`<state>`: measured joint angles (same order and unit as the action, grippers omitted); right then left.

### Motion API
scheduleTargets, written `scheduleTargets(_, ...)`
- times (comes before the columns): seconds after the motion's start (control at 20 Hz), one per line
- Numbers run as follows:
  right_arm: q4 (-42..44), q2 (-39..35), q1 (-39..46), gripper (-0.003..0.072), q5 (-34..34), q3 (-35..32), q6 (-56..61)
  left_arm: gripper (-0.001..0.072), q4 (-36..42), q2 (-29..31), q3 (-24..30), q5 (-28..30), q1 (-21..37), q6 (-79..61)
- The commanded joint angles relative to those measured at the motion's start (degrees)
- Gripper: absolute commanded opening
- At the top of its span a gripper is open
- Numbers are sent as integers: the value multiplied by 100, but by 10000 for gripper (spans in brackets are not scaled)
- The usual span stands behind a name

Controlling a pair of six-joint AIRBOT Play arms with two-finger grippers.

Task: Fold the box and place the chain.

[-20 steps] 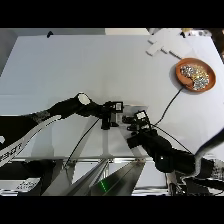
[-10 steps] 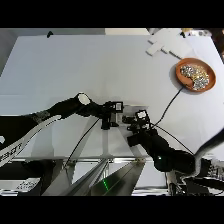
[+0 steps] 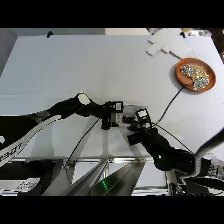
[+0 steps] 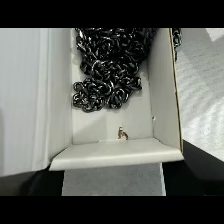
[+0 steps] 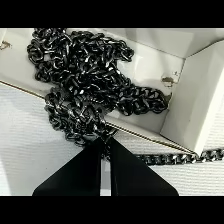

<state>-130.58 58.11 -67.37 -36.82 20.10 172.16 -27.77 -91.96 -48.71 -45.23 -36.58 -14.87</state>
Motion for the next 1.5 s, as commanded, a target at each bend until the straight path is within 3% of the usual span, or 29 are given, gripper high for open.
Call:
scheduleTargets(0.0, -9, -52, 4, 19, 15, 0, 28, 255, -9, 2, 0, 2, 4, -13)
scheduleTargets(0.2, -11, -636, 7, 19, -37, 0, 28, 255, -9, 2, 0, 2, 4, -13)
scheduleTargets(0.65, -555, -2833, 7, 19, 179, 13, -616, 255, -9, 2, 0, 2, 4, -13)
scheduleTargets(0.95, -787, -3001, 162, 19, 1156, 15, -988, 255, -9, 2, 0, 0, 4, -13)
scheduleTargets(1.25, -828, -3001, 1447, 19, 2533, 153, -1327, 255, -9, 2, 0, 2, 4, -13)
scheduleTargets(1.45, -691, -2981, 1821, 20, 2564, 166, -1375, 255, -9, 2, 0, 2, 4, -13)
